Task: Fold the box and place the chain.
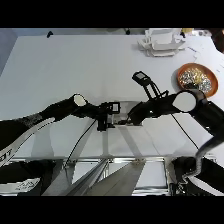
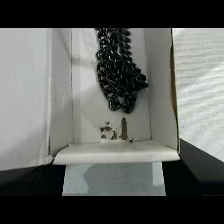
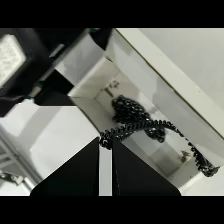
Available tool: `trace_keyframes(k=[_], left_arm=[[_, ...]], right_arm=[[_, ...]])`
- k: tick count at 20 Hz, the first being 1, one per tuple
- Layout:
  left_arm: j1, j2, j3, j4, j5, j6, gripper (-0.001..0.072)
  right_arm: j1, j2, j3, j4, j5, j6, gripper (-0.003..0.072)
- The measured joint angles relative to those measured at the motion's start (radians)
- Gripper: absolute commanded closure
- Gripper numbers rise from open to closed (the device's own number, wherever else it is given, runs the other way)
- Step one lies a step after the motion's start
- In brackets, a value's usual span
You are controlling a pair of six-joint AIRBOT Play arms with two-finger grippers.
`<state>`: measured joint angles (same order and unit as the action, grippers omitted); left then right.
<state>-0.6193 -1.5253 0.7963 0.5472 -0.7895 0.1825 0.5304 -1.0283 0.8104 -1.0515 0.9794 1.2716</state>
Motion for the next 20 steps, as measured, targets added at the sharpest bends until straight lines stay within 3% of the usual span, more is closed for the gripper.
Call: trace_keyframes(k=[1, 2, 3, 4, 9, 15, 17, 20], left_arm=[[0.0, 0.0, 0.0, 0.0, 0.0, 0.0, 0.0456], [0.0, 0.0, 0.0, 0.0, 0.0, 0.0, 0.0456], [0.0, 0.0, 0.0, 0.0, 0.0, 0.0, 0.0456], [0.0, 0.0, 0.0, 0.0, 0.0, 0.0, 0.0456], [0.0, 0.0, 0.0, 0.0, 0.0, 0.0, 0.0456], [0.0, 0.0, 0.0, 0.0, 0.0, 0.0, 0.0456], [0.0, 0.0, 0.0, 0.0, 0.0, 0.0, 0.0456], [0.0, 0.0, 0.0, 0.0, 0.0, 0.0, 0.0456]], right_arm=[[0.002, -0.022, 0.0, -0.01, -0.003, 0.005, 0.0664], [0.004, -0.039, 0.0, -0.019, -0.005, 0.008, 0.0607], [0.005, -0.051, 0.0, -0.025, -0.008, 0.009, 0.0497], [0.006, -0.059, 0.002, -0.029, -0.007, 0.011, 0.0453], [-0.032, -0.045, 0.05, -0.043, 0.041, 0.014, 0.046], [-0.198, 0.026, 0.172, -0.094, 0.07, 0.015, 0.0471], [-0.258, 0.034, 0.188, -0.162, 0.068, 0.034, 0.0617], [-0.336, 0.015, 0.193, -0.28, 0.069, 0.074, 0.0635]])
